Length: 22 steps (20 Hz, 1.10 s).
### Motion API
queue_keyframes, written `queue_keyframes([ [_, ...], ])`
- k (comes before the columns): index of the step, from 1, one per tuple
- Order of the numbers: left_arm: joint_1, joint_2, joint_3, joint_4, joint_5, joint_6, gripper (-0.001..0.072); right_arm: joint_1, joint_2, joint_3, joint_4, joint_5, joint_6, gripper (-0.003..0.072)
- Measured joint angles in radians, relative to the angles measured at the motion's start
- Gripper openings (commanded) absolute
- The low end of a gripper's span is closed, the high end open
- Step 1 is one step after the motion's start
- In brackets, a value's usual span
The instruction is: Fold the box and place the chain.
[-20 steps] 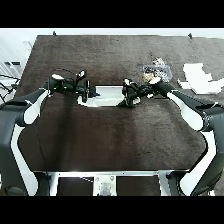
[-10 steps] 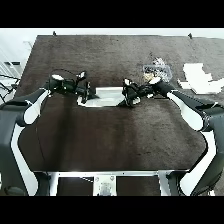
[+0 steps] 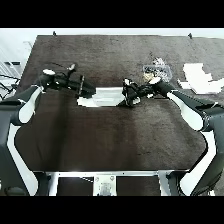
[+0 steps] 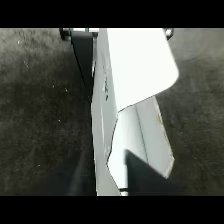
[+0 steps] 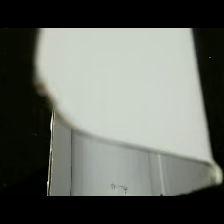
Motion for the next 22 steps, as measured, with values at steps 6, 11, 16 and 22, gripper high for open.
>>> queue_keyframes([
  [6, 0.077, 0.034, 0.129, -0.051, -0.180, -0.133, 0.0012, 0.000, 0.000, 0.000, 0.000, 0.000, 0.000, 0.0579],
  [11, 0.043, 0.180, 0.090, -0.022, -0.132, -0.205, 0.0012, 0.000, 0.000, 0.000, 0.000, 0.000, 0.000, 0.0579],
  [16, -0.060, 0.439, -0.229, 0.058, 0.121, -0.116, 0.0012, 0.000, 0.000, 0.000, 0.000, 0.000, 0.000, 0.0579],
  [22, -0.182, 0.591, -0.567, 0.071, 0.414, -0.024, 0.0013, 0.000, 0.000, 0.000, 0.000, 0.000, 0.001, 0.0579],
])
